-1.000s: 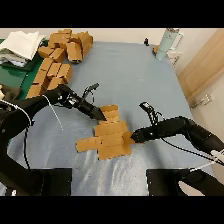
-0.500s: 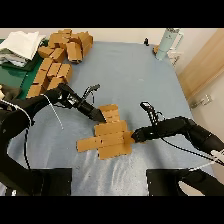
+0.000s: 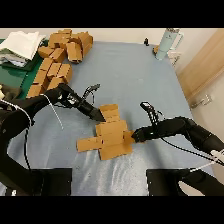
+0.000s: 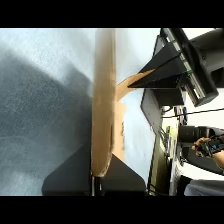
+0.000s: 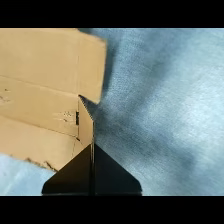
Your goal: Fold the box.
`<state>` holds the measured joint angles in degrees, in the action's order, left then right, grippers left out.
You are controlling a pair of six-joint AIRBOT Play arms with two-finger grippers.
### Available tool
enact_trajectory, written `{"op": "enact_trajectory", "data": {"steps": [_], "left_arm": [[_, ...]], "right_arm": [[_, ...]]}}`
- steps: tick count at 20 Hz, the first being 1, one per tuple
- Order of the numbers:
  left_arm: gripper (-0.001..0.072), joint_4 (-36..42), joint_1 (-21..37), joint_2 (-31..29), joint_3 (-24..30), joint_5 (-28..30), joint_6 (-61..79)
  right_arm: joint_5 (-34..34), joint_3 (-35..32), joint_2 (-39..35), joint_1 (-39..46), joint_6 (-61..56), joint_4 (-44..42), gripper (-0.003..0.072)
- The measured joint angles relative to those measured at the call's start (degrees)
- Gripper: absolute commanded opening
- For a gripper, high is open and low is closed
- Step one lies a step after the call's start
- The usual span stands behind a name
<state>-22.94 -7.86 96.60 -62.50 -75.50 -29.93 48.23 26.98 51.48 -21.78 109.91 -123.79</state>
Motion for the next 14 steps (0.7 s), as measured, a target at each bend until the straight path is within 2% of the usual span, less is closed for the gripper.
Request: {"op": "enact_trajectory", "data": {"steps": [3, 4, 5, 6, 10, 14], "left_arm": [[0.0014, 0.17, -0.11, 0.04, -0.26, 0.26, 0.31], [0.0013, 0.28, -0.17, 0.04, -0.33, 0.33, 0.39], [0.0014, 0.57, -0.42, 0.04, -0.37, 0.42, 0.48], [0.0012, 0.96, -0.68, 0.04, -0.39, 0.61, 0.55], [0.0009, 1.81, -2.05, -0.04, -1.05, 3.13, 1.44], [0.0006, 1.79, -3.45, -2.03, -1.18, 5.35, 2.91]], "right_arm": [[-0.24, 0.00, 0.00, 0.00, 0.00, 0.11, 0.0007], [-0.28, 0.00, 0.00, 0.00, 0.00, 0.15, 0.0083], [-0.55, 0.00, -0.02, 0.00, -0.02, 0.15, 0.0274], [-0.92, 0.00, 0.00, 0.00, 0.00, 0.17, 0.0406], [-2.73, 1.03, 0.00, 0.48, -2.14, 4.04, 0.0424], [-3.04, 6.45, -0.07, 4.79, -13.88, 18.71, 0.0423]]}}
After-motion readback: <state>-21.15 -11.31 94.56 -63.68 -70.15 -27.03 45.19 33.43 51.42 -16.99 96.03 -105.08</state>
